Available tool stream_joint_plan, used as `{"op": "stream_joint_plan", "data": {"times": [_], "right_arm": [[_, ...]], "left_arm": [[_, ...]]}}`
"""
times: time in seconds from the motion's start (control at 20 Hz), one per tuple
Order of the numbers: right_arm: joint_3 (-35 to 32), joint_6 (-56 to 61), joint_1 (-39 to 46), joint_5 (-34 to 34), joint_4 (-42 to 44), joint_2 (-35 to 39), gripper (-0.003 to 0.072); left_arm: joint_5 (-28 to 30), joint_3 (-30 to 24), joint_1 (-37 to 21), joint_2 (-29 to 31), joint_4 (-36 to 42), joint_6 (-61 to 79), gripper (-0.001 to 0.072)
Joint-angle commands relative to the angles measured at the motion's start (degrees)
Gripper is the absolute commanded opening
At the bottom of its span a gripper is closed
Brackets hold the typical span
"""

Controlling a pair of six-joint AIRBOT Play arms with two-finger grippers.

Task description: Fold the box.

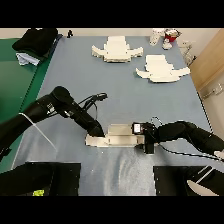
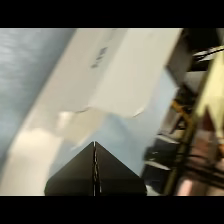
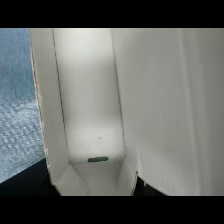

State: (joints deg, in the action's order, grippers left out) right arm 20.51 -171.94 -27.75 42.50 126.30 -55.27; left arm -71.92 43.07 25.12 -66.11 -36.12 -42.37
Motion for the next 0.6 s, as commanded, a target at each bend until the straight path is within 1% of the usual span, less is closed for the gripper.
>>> {"op": "stream_joint_plan", "data": {"times": [0.0, 0.05, 0.15, 0.25, 0.35, 0.55], "right_arm": [[0.0, 0.0, 0.0, 0.0, 0.0, 0.0, 0.0509], [0.0, 0.0, 0.0, 0.0, 0.0, 0.0, 0.0509], [0.0, 0.0, 0.0, 0.0, 0.0, 0.0, 0.0508], [0.0, 0.0, 0.0, 0.0, 0.0, 0.0, 0.0509], [0.0, 0.0, 0.0, 0.0, 0.0, 0.0, 0.0509], [0.0, 0.0, 0.0, 0.0, 0.0, 0.0, 0.0508]], "left_arm": [[8.3, -1.5, 7.1, 0.3, 9.4, -5.4, 0.0014], [12.8, -0.5, 8.6, 0.3, 9.3, -6.5, 0.0014], [20.0, 1.6, 9.0, 0.0, 9.3, -8.5, 0.0014], [23.8, 3.1, 7.6, -1.3, 9.1, -10.8, 0.0014], [25.6, 3.1, 6.4, -3.7, 9.1, -11.2, 0.0014], [25.4, 3.1, 6.1, -10.4, 9.2, -12.0, 0.0014]]}}
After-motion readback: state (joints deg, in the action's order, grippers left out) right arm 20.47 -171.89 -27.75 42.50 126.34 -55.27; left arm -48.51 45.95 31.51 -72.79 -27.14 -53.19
